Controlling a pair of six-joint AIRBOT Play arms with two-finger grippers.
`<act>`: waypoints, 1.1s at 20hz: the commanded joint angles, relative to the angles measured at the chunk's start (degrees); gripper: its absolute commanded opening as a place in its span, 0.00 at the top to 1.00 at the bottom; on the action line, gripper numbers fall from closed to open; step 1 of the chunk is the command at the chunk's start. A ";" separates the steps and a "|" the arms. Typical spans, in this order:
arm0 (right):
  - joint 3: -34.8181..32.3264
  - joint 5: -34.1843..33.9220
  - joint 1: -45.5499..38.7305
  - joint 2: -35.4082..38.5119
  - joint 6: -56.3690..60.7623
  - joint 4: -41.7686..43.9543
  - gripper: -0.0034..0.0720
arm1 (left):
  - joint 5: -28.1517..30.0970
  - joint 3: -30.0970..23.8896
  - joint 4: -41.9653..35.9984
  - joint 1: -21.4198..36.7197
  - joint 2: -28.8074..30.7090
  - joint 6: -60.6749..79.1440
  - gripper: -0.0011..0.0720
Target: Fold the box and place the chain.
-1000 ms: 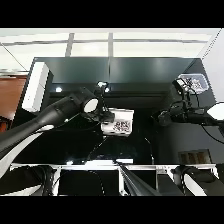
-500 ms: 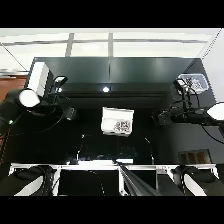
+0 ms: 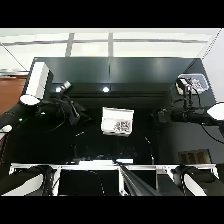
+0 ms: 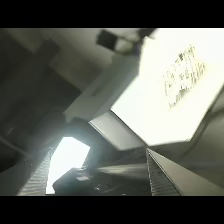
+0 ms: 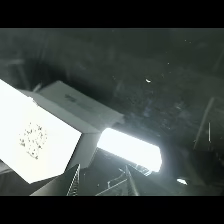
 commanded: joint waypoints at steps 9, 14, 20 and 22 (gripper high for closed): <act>-0.04 -2.47 -0.04 0.04 3.21 0.17 0.50 | -2.56 4.61 5.60 -10.93 -10.45 20.52 0.01; -0.04 -2.45 -0.04 0.04 3.19 0.15 0.50 | 0.48 5.05 1.27 -12.37 -11.39 20.11 0.01; -0.04 -2.49 -0.04 0.04 3.19 0.13 0.50 | 1.03 5.40 1.46 -14.86 -11.78 20.06 0.01; -0.04 -2.47 -0.04 0.04 3.19 0.13 0.50 | 1.49 5.40 1.44 -14.93 -11.78 19.78 0.01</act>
